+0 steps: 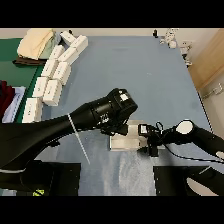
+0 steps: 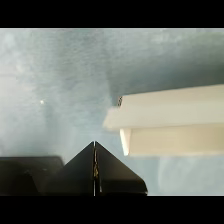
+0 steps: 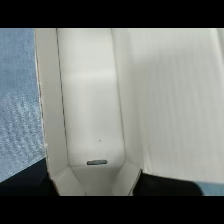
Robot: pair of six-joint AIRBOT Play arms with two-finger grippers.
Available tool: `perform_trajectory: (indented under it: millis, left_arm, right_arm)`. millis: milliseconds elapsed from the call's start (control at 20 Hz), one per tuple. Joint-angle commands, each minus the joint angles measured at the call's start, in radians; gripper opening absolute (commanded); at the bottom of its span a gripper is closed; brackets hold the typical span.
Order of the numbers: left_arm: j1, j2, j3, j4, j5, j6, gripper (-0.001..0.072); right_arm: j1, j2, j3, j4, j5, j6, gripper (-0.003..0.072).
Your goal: Fold the box.
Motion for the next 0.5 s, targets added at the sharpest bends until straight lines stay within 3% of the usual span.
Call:
perform_trajectory:
  millis: [0,350,450]
  left_arm:
    - [-0.010,0.008,0.082,0.004,-0.044,0.127,0.0011]
    - [-0.061,0.074,0.064,-0.008,0.148,0.394,0.0010]
    - [-0.036,0.140,-0.008,-0.053,0.186,0.483,0.0009]
  right_arm:
    - [0.000,0.001,0.001,0.000,0.003,0.001,0.0525]
    - [0.000,0.001,0.001,0.000,0.002,0.001,0.0526]
    - [0.000,0.001,0.001,0.000,0.002,0.001,0.0526]
